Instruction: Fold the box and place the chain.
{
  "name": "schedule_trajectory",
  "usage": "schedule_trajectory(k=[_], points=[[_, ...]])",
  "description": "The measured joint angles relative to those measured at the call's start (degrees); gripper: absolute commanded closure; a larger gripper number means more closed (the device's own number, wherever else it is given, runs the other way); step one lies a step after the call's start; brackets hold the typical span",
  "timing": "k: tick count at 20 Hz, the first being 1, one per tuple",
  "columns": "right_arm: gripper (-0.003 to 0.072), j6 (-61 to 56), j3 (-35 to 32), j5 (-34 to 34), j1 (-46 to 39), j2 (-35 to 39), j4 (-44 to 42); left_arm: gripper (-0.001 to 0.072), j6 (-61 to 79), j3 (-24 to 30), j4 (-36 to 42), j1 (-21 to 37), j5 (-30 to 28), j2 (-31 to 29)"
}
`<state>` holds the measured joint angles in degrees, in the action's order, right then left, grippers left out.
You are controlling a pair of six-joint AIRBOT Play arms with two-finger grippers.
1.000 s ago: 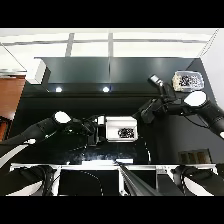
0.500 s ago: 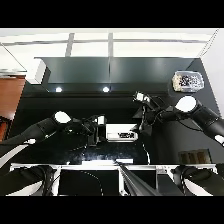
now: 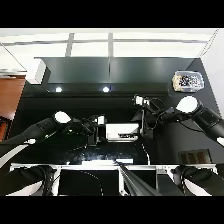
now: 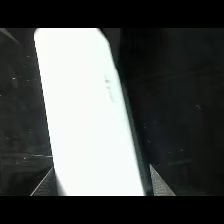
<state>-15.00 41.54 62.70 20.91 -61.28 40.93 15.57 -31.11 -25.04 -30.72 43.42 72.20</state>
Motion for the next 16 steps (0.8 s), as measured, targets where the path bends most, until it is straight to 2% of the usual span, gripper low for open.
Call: schedule_trajectory(k=[1, 5, 6, 7, 16], points=[[0.0269, 0.0, 0.0, 0.0, 0.5, 0.0, 0.0, 0.0308, 0.0, 0.0, 0.0, 0.0, 0.0, 0.0], [0.0269, -0.8, 0.0, -0.2, 1.9, 0.2, -0.1, 0.0308, 0.1, 0.0, -0.1, 0.0, 0.1, 0.0], [0.0216, -1.1, 0.1, -0.2, 2.0, 0.2, 0.0, 0.0308, 0.1, 0.0, -0.1, 0.0, 0.1, 0.0], [0.0084, -1.6, 0.2, 0.1, 2.1, 0.2, 0.0, 0.0308, 0.1, 0.0, -0.1, 0.0, 0.1, 0.0], [0.0068, -11.3, 7.1, 2.8, 1.4, 1.7, 0.1, 0.0308, -0.1, 0.0, 0.0, 0.0, 0.0, 0.0]])
